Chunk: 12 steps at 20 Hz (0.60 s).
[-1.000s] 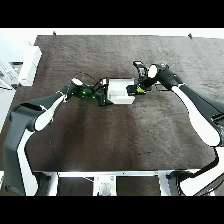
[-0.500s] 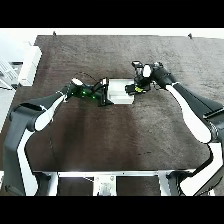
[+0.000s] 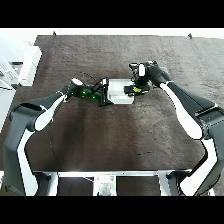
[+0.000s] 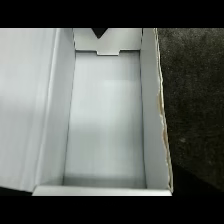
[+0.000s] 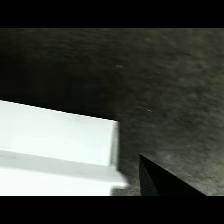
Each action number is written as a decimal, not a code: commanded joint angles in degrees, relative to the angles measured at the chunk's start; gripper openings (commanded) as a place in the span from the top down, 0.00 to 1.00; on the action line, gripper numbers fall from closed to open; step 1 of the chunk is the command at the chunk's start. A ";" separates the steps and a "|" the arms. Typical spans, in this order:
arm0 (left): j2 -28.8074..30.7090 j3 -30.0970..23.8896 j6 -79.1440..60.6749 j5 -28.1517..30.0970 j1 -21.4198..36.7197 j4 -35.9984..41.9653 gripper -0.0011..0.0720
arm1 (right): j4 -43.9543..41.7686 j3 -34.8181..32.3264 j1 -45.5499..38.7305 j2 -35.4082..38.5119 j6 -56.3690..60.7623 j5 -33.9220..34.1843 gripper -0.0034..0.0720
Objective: Fold the box and place the chain.
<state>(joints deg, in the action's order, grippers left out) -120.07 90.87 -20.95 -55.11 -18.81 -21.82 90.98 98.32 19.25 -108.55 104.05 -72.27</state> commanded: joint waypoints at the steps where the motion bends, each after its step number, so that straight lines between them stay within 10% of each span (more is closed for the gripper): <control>1: -0.02 -0.02 0.00 0.02 0.00 -0.02 0.26 | 1.66 0.68 0.11 -0.50 1.44 -0.90 0.47; 12: -0.02 -0.02 -0.02 0.04 0.02 -0.02 0.26 | 2.95 1.99 2.71 -2.47 4.46 -3.02 0.58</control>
<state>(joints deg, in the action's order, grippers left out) -120.07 90.87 -20.95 -55.09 -18.81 -21.82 93.73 100.20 21.63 -110.74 107.70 -74.83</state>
